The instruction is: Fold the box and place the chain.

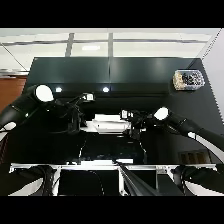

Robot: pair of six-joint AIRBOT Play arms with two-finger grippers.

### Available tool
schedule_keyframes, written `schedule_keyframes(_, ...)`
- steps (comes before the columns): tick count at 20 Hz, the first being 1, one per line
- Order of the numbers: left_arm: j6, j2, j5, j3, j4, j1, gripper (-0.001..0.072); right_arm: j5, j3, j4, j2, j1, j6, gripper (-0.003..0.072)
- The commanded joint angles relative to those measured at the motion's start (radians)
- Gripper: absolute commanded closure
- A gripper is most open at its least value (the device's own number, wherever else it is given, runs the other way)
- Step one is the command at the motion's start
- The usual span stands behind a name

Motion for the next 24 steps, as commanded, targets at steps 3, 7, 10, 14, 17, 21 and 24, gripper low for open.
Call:
schedule_keyframes(3,-0.054,0.014,0.250,-0.117,-0.536,0.000,0.0683,0.002,0.000,0.000,-0.001,0.001,0.000,0.0498)
schedule_keyframes(7,0.061,-0.007,0.723,-0.132,-0.575,-0.022,0.0683,0.002,0.000,0.000,-0.001,0.001,0.000,0.0498)
schedule_keyframes(10,0.059,-0.089,0.695,-0.102,-0.403,-0.045,0.0683,-0.001,0.000,0.000,-0.001,0.001,0.000,0.0498)
schedule_keyframes(14,0.038,-0.193,0.530,-0.052,-0.283,-0.057,0.0684,-0.001,0.000,0.001,-0.001,0.001,0.000,0.0498)
schedule_keyframes(17,0.038,-0.236,0.436,-0.028,-0.267,-0.057,0.0683,-0.001,0.000,0.001,-0.001,0.001,0.000,0.0498)
schedule_keyframes(21,0.037,-0.207,0.431,0.023,-0.224,-0.020,0.0684,-0.001,0.000,0.001,-0.001,0.001,0.000,0.0498)
schedule_keyframes(24,0.016,-0.096,0.291,0.054,-0.224,0.071,0.0684,-0.001,0.000,0.001,-0.001,0.001,0.000,0.0498)
